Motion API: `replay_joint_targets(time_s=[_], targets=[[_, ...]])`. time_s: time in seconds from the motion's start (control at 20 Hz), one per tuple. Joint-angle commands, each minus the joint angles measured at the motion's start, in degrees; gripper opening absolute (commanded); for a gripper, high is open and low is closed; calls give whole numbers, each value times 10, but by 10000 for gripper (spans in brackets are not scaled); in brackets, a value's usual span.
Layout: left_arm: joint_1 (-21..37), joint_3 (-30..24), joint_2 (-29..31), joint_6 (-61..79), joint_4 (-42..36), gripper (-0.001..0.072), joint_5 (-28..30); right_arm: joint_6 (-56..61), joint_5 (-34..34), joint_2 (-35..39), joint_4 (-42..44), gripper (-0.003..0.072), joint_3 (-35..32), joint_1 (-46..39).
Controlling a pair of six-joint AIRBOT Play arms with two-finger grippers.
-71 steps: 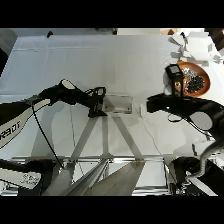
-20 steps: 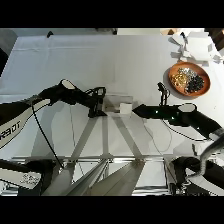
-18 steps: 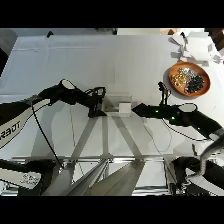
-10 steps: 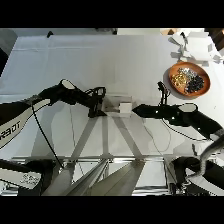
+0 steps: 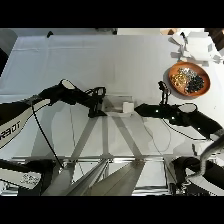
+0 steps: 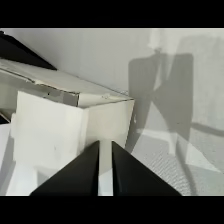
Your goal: Fold the box and place the chain.
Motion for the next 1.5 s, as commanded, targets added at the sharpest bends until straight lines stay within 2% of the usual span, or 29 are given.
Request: replay_joint_targets(time_s=[0.0, 0.25, 0.45, 0.55, 0.75, 0.85, 1.15, 1.3, 1.45], targets=[[0, 0, 0, 0, 0, 141, 0, -11, 17, 1, 0, 104, 0, 0], [0, 0, 0, 0, 0, 141, 0, -11, 12, 20, -1, 91, 0, 0], [0, 0, 0, 0, 0, 141, 0, -10, -35, 64, -5, 81, 0, 0], [0, 0, 0, 0, 0, 141, 0, -10, -37, 61, -19, 221, 0, 4], [0, 0, 0, 0, 0, 141, 0, -6, -57, 61, -39, 262, 0, 45], [0, 0, 0, 0, 0, 141, 0, -5, -64, 61, -39, 415, 0, 59], [0, 0, 0, 0, 0, 141, 0, -4, -61, 61, -9, 401, 0, 65], [0, 0, 0, 0, 0, 141, 0, -6, -61, 58, -9, 329, 0, 65], [0, 0, 0, 0, 0, 141, 0, -6, -61, 42, -19, 356, 0, 65]])
